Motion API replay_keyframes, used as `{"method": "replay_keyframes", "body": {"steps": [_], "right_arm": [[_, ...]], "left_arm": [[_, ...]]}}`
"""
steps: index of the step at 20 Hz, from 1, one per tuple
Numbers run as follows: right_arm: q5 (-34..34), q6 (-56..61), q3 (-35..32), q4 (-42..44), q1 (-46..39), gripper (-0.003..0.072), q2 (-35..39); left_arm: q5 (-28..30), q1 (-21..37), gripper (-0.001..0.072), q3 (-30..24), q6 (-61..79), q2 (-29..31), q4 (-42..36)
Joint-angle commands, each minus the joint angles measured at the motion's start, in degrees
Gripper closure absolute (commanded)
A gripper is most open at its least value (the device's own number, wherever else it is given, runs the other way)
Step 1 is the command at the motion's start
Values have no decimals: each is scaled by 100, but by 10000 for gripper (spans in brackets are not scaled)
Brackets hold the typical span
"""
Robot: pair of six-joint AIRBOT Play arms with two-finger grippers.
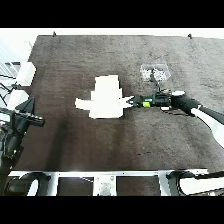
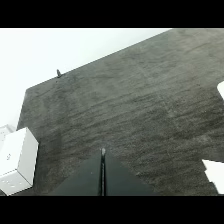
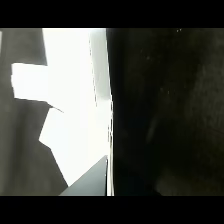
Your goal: Fold the box and place the chain.
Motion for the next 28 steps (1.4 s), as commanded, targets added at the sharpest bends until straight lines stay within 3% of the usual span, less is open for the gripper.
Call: {"method": "replay_keyframes", "body": {"steps": [1,2,3,4,5,8,11,13,16,21,23,25,28], "right_arm": [[-739,9,-2,33,337,684,9],[-750,7,9,33,337,683,9],[-761,4,26,31,343,683,9],[-763,4,33,20,356,683,9],[-835,7,22,-20,376,683,9],[-1545,-332,-149,13,551,685,269],[-1488,-334,-168,-175,614,684,306],[-1526,-341,-166,-175,627,685,306],[-1561,-382,-190,-177,629,684,306],[-1744,-417,-245,-173,636,684,306],[-1757,-448,-245,-170,673,683,306],[-1810,-474,-245,-175,673,682,306],[-1814,-551,-247,-175,673,682,306]], "left_arm": [[-234,-2,690,2,2,2,0],[-282,-2,687,2,0,2,0],[-358,-2,450,2,2,0,0],[-455,-2,103,2,0,0,0],[-544,-2,61,2,2,0,0],[-817,-2,61,2,-22,0,-2],[-831,-2,61,44,-608,-142,-9],[-918,-2,62,251,-769,-695,-9],[-1285,-2,61,901,-920,-2004,-2],[-2509,-2,62,2785,-1561,-4627,85],[-3322,-2,63,3786,-2592,-5593,721],[-4225,-2,191,5031,-4087,-6634,1788],[-5466,-20,191,6791,-5394,-7888,2769]]}}
